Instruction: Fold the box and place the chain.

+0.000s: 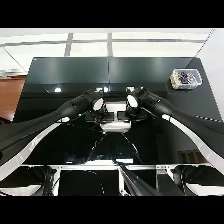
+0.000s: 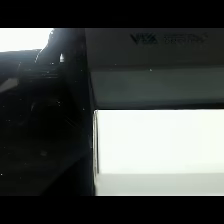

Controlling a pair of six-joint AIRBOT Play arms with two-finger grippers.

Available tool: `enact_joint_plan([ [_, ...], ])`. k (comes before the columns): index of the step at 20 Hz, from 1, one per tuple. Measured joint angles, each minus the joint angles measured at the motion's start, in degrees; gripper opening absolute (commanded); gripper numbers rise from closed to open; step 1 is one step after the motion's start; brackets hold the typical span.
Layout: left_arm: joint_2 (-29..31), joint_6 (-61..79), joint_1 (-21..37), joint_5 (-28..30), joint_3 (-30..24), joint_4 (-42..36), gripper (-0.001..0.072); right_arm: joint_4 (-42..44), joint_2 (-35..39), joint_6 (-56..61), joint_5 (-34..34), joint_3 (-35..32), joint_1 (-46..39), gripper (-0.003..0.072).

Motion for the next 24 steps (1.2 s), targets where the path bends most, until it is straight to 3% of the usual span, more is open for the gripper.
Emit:
enact_joint_plan([
  [2, 0.0, 0.0, 0.0, 0.0, 0.0, 0.0, 0.0031, 0.0, 0.0, 0.0, 0.2, 0.0, 0.0, 0.0021],
  [7, 0.0, -0.2, 0.0, 0.0, 0.0, 0.3, 0.0031, -0.1, -0.1, 0.2, -1.1, 0.0, 0.3, 0.0016],
  [8, 0.0, -0.2, 0.0, 0.0, 0.0, 0.4, 0.0031, -0.2, -0.1, 0.2, -1.3, 0.0, 0.4, 0.0083],
  [9, 0.0, 0.0, 0.0, 0.0, 0.0, 0.5, 0.0031, -0.2, -0.1, 0.0, -1.5, 0.0, 0.5, 0.0282],
  [10, 0.0, 0.0, 0.0, -0.1, 0.0, 0.5, 0.0031, -0.1, -0.1, -0.1, -2.1, 0.0, 0.5, 0.0392],
  [17, 0.0, 0.2, 0.2, -0.4, 0.0, 0.4, 0.003, -0.7, 2.8, -3.2, -1.8, 0.0, 0.5, 0.0388],
  [24, 0.0, -0.2, 0.4, -1.0, 0.0, 2.9, 0.003, -10.1, 17.8, -9.7, 2.1, 0.0, 0.5, 0.0388],
])
